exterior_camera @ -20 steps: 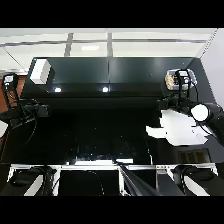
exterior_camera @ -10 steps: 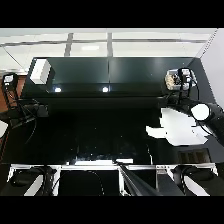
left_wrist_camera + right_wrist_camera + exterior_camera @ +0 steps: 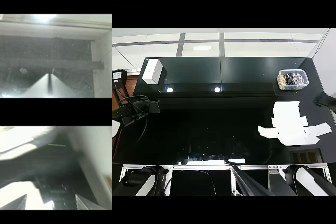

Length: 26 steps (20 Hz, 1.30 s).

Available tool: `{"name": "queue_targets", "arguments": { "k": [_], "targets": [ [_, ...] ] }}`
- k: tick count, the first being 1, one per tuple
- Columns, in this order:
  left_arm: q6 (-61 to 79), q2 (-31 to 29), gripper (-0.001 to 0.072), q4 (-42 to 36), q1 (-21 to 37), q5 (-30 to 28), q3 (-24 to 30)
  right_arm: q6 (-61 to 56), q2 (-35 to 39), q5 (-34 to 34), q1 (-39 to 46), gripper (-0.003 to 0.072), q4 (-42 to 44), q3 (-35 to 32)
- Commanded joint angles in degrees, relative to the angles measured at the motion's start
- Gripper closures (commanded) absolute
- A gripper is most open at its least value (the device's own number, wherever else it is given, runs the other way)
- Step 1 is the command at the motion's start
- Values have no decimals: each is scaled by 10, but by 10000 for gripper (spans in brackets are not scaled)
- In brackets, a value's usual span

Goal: Fold the box and place the chain.

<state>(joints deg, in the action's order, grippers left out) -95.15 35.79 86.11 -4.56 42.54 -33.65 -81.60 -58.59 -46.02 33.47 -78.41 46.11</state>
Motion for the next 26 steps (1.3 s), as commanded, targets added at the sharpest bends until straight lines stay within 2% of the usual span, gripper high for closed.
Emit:
{"name": "queue_targets", "arguments": {
  "k": [1,3,5,8,10,11,12,13,14,15,16,21,24,26],
  "targets": [
    [-1,17,-11,-7,0,-6,0,183,-80,-112,201,-6,130,57],
    [-2,31,-1,-18,0,-1,0,284,-156,-218,241,-6,188,95],
    [-2,44,-1,-28,0,-1,0,309,-224,-301,243,-5,173,128],
    [-3,63,-1,-31,0,-1,0,327,-282,-342,223,7,166,159],
    [-2,73,0,-48,0,-1,0,344,-289,-349,206,43,149,164],
    [-2,78,-1,-56,0,-1,0,343,-289,-356,201,294,131,167],
    [-2,83,0,-59,0,-1,0,343,-289,-367,198,447,122,167],
    [-2,88,-1,-61,0,-1,0,343,-289,-388,199,579,121,167],
    [-2,92,-1,-61,0,-1,0,343,-287,-404,198,631,117,167],
    [-2,95,0,-61,0,-1,0,343,-283,-414,198,634,120,167],
    [-2,96,-1,-61,0,-1,0,337,-272,-417,194,673,127,167],
    [-2,96,0,-62,0,-1,0,304,-164,-371,116,674,191,138],
    [-2,96,0,-78,-1,-1,0,284,-73,-305,38,673,258,75],
    [-2,97,0,-91,-13,-2,0,277,4,-241,-24,674,294,0]
  ]
}}
